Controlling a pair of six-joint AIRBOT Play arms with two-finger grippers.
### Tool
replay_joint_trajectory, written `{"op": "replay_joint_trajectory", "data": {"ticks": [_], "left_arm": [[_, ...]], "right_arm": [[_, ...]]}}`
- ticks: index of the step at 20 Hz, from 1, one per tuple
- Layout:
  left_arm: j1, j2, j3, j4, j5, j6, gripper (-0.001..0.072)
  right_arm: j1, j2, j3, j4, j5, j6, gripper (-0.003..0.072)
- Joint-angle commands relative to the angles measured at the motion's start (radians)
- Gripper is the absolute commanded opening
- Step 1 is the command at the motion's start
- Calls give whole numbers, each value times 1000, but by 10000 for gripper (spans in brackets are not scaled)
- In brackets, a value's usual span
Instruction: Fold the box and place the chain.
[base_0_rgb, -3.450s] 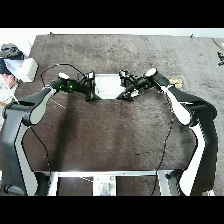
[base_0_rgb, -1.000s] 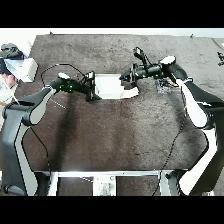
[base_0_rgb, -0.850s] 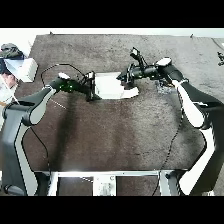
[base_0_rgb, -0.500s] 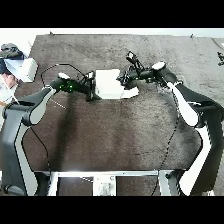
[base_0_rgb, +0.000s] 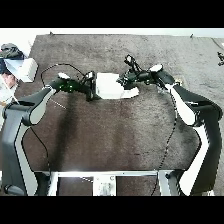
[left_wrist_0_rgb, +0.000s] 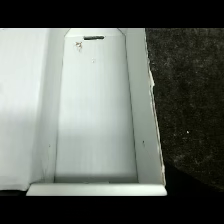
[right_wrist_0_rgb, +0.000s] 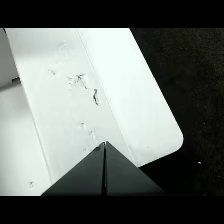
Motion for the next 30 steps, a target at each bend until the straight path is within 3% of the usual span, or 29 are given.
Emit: {"op": "replay_joint_trajectory", "data": {"ticks": [1,5,9,11,12,15,16,26,27,28,30], "left_arm": [[0,0,0,1,0,1,254],[0,0,0,1,0,1,254],[0,0,0,1,0,1,254],[0,0,0,1,0,1,254],[0,0,0,1,0,1,254],[0,0,0,1,0,1,254],[0,0,0,1,0,1,254],[0,0,1,1,0,1,254],[0,0,1,1,0,1,254],[0,0,1,1,0,1,254],[0,0,0,1,0,1,254]], "right_arm": [[1,18,0,-2,18,0,-7],[-7,118,0,-17,101,0,-7],[-23,229,0,-229,227,7,19],[-21,245,0,-364,278,27,450],[-18,241,-1,-420,295,27,516],[6,204,-2,-509,291,26,519],[19,188,-2,-523,274,26,594],[76,109,-2,-570,200,39,585],[77,109,-2,-571,193,39,531],[79,109,-2,-570,194,39,367],[85,109,-2,-552,200,42,356]]}}
